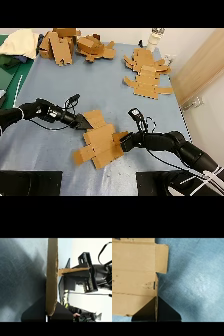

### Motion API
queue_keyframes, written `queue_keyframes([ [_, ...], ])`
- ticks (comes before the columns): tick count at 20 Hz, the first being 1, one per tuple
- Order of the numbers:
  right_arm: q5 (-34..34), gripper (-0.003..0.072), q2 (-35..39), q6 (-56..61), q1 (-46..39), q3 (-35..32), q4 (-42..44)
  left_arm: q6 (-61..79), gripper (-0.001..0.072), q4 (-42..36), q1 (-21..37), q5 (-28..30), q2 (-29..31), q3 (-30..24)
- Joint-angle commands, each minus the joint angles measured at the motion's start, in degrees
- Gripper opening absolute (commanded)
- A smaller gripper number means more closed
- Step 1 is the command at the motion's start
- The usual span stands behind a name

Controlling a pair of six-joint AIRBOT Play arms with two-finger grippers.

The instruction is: Fold the box.

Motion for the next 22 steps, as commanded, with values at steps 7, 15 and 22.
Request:
queue_keyframes([
  [7,4.0,0.0259,0.2,13.6,-2.5,0.5,-3.4,18.5,0.0014,-7.4,0.0,-4.6,0.0,0.3],
  [15,-1.5,0.0251,5.4,25.8,-18.9,7.1,-9.7,23.0,0.0014,2.2,-6.3,-1.8,0.1,6.4],
  [22,-4.5,0.0244,4.5,25.7,-20.8,8.8,-10.0,24.6,0.0013,10.2,-16.0,11.9,5.3,13.5],
])
